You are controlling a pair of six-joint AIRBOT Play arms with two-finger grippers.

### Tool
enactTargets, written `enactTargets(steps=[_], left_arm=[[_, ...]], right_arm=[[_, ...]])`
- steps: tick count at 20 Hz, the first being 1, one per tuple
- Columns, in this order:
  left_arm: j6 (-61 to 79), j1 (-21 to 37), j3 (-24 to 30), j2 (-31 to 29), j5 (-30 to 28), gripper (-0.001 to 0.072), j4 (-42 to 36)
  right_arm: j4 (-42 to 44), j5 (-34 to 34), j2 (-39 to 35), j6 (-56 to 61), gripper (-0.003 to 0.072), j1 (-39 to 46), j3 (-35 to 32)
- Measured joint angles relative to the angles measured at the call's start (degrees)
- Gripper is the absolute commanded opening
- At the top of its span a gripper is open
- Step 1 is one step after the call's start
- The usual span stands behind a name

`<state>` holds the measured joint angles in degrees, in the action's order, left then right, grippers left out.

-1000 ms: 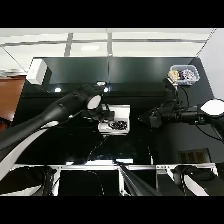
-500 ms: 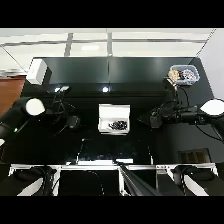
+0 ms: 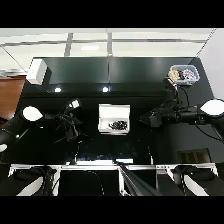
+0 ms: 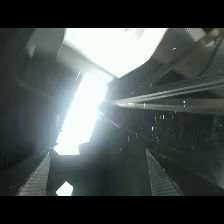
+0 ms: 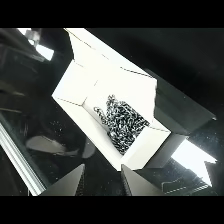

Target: Fold the box and place the chain.

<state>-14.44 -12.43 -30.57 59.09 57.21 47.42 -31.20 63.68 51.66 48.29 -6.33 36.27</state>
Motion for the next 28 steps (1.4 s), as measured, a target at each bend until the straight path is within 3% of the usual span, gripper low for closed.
enactTargets(steps=[6, 13, 28], left_arm=[[20.8, -2.0, -5.0, 9.9, -1.5, 0.071, -5.2], [26.1, -4.2, -11.5, 18.7, -1.5, 0.0711, -6.7], [26.7, -8.4, -12.6, 21.5, -2.4, 0.0711, -7.7]], right_arm=[[0.0, -0.1, 0.0, 0.2, 0.0285, 0.0, 0.0], [0.0, -0.1, 0.0, 0.4, 0.0285, 0.0, 0.0], [-0.5, -1.2, 0.0, 0.3, 0.0285, 0.0, 0.0]])
